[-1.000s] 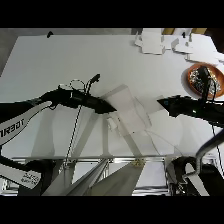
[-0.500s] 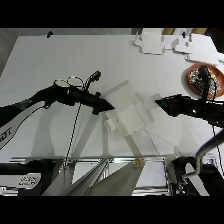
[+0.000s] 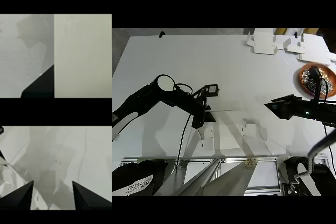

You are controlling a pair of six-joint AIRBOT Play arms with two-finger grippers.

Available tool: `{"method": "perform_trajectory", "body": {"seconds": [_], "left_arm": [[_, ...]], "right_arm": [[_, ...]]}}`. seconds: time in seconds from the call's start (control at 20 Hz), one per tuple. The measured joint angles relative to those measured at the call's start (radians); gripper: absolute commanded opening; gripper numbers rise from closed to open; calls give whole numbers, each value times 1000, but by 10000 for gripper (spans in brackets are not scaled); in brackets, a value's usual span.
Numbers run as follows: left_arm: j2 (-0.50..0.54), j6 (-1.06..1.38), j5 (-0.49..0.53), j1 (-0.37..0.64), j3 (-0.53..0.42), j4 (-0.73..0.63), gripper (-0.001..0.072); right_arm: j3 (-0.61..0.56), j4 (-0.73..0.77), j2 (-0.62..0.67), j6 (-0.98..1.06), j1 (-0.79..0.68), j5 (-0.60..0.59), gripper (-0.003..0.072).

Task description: Fold the box and place the chain.

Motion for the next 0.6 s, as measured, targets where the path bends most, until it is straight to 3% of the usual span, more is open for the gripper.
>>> {"method": "perform_trajectory", "body": {"seconds": [0.25, 0.6], "left_arm": [[-12, -20, 85, -87, 0, 51, 4], [-113, 40, 246, -116, -1, 6, 4]], "right_arm": [[43, -43, 0, -3, 0, 55, 536], [53, -99, 0, -3, 0, 98, 529]]}}
